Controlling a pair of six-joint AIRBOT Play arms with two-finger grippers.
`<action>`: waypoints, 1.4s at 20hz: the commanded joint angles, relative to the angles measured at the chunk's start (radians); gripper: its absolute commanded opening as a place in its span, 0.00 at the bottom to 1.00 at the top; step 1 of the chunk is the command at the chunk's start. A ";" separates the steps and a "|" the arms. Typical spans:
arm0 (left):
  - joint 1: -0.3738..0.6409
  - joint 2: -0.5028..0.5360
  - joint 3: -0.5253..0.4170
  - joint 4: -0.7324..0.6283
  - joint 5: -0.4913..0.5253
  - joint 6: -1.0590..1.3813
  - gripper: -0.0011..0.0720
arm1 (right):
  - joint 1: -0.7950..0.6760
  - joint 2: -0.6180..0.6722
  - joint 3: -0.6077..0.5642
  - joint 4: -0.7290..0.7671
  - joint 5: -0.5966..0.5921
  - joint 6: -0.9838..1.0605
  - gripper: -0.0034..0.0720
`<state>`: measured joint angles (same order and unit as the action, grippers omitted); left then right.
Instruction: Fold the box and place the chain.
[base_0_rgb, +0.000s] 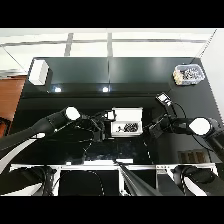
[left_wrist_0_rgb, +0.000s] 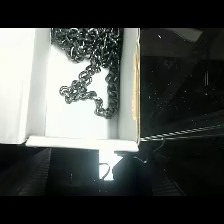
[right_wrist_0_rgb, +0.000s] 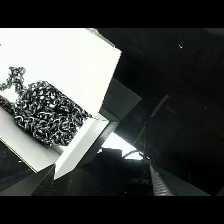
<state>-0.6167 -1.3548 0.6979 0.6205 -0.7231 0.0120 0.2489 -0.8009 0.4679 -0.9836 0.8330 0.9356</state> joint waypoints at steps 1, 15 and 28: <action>-0.001 -0.010 0.003 -0.001 0.018 0.000 1.00 | 0.001 -0.001 0.000 0.000 0.000 0.000 1.00; -0.002 -0.056 0.042 -0.094 0.006 0.118 0.99 | 0.001 -0.001 0.000 0.000 -0.004 0.000 1.00; -0.002 -0.051 0.060 -0.003 0.009 0.082 0.48 | 0.000 0.000 0.100 0.163 -0.005 0.003 1.00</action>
<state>-0.6178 -1.4059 0.7570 0.6060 -0.7155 0.0975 0.2489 -0.8009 0.5312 -0.8772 0.8333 0.9360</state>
